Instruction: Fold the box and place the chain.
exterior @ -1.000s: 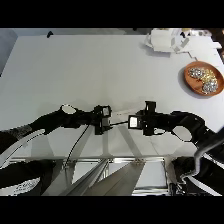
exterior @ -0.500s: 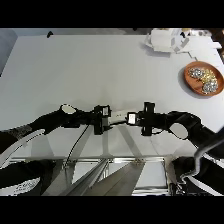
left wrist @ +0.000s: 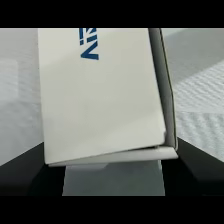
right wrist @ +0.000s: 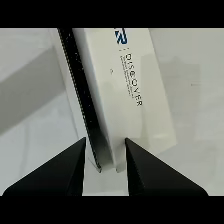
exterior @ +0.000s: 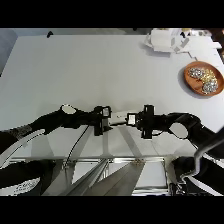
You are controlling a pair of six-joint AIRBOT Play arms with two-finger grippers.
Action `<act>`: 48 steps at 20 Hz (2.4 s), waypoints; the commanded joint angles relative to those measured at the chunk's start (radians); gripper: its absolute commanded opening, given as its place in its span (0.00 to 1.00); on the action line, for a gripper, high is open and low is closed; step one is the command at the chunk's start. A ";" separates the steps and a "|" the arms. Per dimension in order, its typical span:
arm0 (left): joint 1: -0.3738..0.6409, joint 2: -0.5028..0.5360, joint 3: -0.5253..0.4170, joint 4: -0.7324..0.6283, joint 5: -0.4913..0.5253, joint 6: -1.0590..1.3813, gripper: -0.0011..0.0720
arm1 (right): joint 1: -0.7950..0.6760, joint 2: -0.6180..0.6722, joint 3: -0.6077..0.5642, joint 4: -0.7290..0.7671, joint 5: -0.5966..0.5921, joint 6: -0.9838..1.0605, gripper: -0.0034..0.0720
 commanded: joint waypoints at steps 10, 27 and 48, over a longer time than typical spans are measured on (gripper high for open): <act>0.000 0.000 0.001 -0.005 0.010 0.000 0.20 | 0.000 0.055 0.004 0.003 -0.035 -0.034 0.50; 0.000 0.000 0.001 -0.005 0.011 0.000 0.20 | 0.000 0.002 0.042 0.107 -0.056 -0.264 0.28; 0.000 0.000 0.001 -0.005 0.011 0.000 0.20 | 0.000 -0.043 0.045 0.081 -0.114 -0.177 0.19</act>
